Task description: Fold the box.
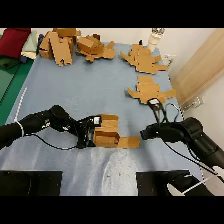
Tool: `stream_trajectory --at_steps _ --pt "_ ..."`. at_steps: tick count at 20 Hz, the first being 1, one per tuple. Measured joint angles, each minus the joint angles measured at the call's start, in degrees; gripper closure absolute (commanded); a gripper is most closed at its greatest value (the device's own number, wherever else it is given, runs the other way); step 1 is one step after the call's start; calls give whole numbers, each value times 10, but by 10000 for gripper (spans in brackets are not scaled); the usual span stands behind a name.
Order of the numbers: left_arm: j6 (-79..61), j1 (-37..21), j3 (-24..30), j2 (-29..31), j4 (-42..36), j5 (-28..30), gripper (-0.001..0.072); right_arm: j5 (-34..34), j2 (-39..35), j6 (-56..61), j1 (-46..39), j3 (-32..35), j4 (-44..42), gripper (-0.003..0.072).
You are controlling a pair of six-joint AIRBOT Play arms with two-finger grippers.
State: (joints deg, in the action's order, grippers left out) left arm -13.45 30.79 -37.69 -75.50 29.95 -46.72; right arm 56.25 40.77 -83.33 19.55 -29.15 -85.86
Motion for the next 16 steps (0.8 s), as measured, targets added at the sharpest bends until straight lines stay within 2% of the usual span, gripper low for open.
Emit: stream_trajectory --at_steps 6,10,16 --pt "0 0 0 0 0 0 270 -20 31 62 -36 45 -111 683" --pt "0 0 0 0 0 0 270 -59 66 39 -39 56 -205 683" --pt "0 0 0 0 0 0 270 -83 98 0 -40 61 -287 683"
